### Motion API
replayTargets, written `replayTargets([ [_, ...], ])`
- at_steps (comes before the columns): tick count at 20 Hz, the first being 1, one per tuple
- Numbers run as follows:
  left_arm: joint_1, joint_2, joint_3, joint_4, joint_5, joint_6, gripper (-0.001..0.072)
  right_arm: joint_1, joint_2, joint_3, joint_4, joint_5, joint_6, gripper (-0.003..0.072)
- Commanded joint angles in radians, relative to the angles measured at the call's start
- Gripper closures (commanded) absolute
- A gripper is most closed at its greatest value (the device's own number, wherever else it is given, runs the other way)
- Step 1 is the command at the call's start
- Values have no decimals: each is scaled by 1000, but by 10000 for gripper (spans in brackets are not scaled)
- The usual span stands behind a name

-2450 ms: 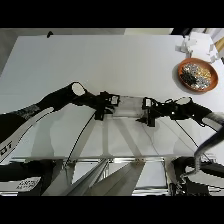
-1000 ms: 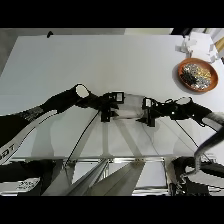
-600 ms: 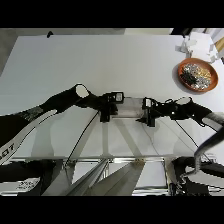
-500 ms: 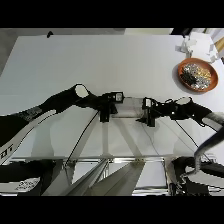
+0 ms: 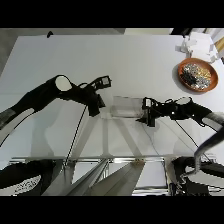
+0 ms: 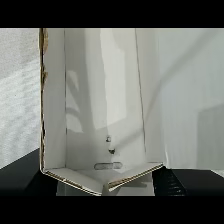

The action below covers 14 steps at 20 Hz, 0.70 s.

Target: Fold the box and place the chain.

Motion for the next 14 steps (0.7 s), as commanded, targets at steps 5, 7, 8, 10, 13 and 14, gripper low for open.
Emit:
replayTargets([
  [5,159,120,-27,14,-58,-302,707,0,0,0,0,0,0,363],
  [7,191,119,-92,14,-54,-351,707,0,0,0,0,0,0,363],
  [8,199,118,-127,14,-51,-370,707,0,0,0,0,0,0,363],
  [10,200,103,-185,13,-49,-399,707,0,0,0,0,0,0,363],
  [13,196,50,-198,-3,-38,-470,707,0,0,0,0,0,0,363],
  [14,193,32,-198,-33,-24,-475,707,0,0,0,0,0,0,363],
])
